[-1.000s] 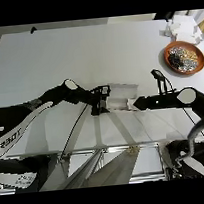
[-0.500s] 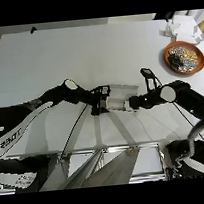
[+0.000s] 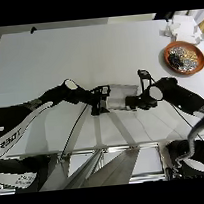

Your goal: Fold the box and place the chain.

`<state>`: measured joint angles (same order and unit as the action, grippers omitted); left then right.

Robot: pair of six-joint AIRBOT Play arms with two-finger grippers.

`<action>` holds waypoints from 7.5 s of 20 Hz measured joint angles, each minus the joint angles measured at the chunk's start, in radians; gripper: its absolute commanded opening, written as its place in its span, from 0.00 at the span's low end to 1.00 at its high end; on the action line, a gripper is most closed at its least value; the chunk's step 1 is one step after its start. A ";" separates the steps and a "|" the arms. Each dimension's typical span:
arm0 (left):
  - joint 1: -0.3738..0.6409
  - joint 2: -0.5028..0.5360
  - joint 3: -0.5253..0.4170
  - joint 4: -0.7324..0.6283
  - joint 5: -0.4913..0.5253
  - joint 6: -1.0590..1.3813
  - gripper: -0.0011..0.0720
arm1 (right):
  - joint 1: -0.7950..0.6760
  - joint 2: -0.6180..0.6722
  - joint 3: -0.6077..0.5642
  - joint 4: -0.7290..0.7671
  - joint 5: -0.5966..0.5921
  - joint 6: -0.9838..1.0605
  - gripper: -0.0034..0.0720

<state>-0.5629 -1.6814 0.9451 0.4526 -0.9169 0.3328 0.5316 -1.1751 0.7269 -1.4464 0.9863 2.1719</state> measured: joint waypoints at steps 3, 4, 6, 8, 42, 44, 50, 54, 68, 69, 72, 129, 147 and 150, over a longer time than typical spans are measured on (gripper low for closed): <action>0.000 0.000 0.000 0.000 0.000 0.000 0.30 | 0.007 -0.018 0.009 -0.019 -0.017 0.055 0.51; 0.000 0.000 0.000 0.000 0.000 0.000 0.30 | 0.008 -0.023 0.010 -0.024 -0.028 0.066 0.51; 0.000 0.000 0.000 0.000 0.000 0.000 0.30 | 0.012 -0.035 0.013 -0.029 -0.042 0.084 0.49; 0.000 0.000 0.000 0.000 0.000 0.000 0.30 | 0.022 -0.051 0.014 -0.034 -0.051 0.096 0.48; 0.000 0.000 0.000 0.000 0.000 0.000 0.30 | 0.074 -0.106 0.014 -0.149 -0.061 0.109 0.24; 0.000 0.000 0.000 0.000 0.000 0.000 0.30 | 0.076 -0.107 0.014 -0.151 -0.060 0.109 0.28; 0.000 0.000 0.000 0.000 0.000 0.000 0.30 | 0.079 -0.111 0.013 -0.154 -0.060 0.109 0.28; 0.000 0.000 0.000 0.000 0.000 0.000 0.30 | 0.085 -0.113 0.010 -0.155 -0.059 0.108 0.14; 0.000 0.000 0.000 0.000 0.000 0.000 0.30 | 0.092 -0.083 0.008 -0.151 -0.050 -0.042 0.41; 0.000 0.000 0.000 0.000 0.000 0.000 0.30 | 0.092 -0.073 0.008 -0.152 -0.048 -0.053 0.41; 0.000 0.000 0.000 0.000 0.000 0.000 0.30 | 0.092 -0.039 0.008 -0.155 -0.047 -0.084 0.48; 0.000 0.000 0.000 0.000 0.000 0.000 0.30 | -0.847 -0.510 0.673 -0.139 -0.082 -0.702 0.06; 0.000 0.000 0.000 0.000 0.000 0.000 0.30 | -0.845 0.168 0.673 0.220 0.433 -0.913 0.06; 0.000 0.000 0.000 0.000 0.000 0.000 0.30 | -0.828 0.270 0.673 0.266 0.528 -0.919 0.06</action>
<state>-0.5629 -1.6814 0.9451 0.4530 -0.9169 0.3332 -0.2962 -0.9051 1.3994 -1.1801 1.5139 1.2533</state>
